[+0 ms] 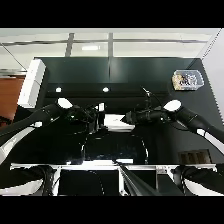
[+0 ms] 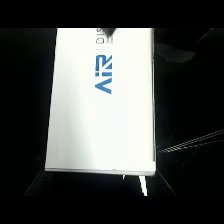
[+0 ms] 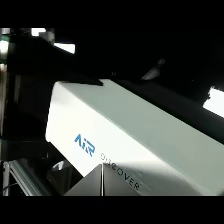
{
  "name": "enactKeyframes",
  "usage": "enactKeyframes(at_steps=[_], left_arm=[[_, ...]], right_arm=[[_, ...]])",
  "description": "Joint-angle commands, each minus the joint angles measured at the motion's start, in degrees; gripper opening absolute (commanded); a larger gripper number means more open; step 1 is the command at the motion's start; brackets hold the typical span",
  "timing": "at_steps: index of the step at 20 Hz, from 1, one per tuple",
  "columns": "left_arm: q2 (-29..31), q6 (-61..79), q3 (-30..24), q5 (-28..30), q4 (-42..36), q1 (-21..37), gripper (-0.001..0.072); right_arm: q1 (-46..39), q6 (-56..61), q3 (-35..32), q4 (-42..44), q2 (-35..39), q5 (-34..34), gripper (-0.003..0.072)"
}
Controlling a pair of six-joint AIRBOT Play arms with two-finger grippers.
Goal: Fold the box and place the chain.
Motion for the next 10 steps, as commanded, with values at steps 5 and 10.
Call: enactKeyframes(at_steps=[5,10], left_arm=[[0.0,0.1,0.0,-0.2,-0.2,0.0,0.0343],[0.6,-4.3,0.0,-0.5,-0.1,0.2,0.0684]], right_arm=[[-0.6,0.3,2.2,-3.4,1.9,2.6,0.0016],[-8.7,1.3,11.2,-16.7,15.8,15.0,0.0016]])
